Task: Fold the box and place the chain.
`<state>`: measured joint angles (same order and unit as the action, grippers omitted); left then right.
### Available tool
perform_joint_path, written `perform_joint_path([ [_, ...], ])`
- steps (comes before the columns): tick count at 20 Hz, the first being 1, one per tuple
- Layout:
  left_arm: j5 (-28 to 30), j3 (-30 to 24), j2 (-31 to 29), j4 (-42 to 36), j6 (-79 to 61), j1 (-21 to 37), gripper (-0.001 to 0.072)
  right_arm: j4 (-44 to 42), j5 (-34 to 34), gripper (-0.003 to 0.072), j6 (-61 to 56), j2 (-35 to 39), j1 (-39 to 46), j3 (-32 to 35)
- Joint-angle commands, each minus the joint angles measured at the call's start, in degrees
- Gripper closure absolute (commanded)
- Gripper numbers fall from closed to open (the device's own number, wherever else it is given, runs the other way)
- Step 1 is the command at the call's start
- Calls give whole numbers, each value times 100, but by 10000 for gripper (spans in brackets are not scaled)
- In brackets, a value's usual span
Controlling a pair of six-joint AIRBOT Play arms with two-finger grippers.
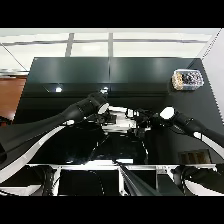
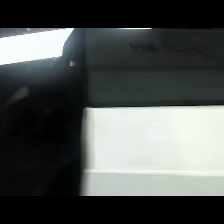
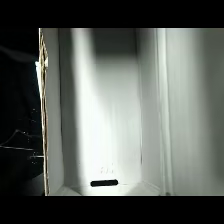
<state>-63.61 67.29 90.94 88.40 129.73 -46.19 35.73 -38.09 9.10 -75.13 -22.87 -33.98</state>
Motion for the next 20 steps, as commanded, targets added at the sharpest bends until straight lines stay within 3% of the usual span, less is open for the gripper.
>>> perform_joint_path([
  [1, 37, 4, 7, -63, -24, 0, 684, 4, -9, 500, 4, -2, -2, -7],
  [8, 59, 4, 7, -59, -24, 2, 685, 9, 24, 499, -35, -2, 0, -7],
  [9, 57, 4, 7, -59, -24, 2, 685, 9, 66, 413, -118, 0, 0, -7],
  [10, 59, 4, 7, -59, -24, 2, 685, 7, 114, 154, -227, 4, 0, -7],
  [11, 59, 4, 7, -59, -24, 2, 685, 17, 140, -20, -273, 26, 0, -9],
  [20, 48, 4, 4, -63, -24, 13, 684, 999, -162, -13, -638, 949, 256, -7],
])
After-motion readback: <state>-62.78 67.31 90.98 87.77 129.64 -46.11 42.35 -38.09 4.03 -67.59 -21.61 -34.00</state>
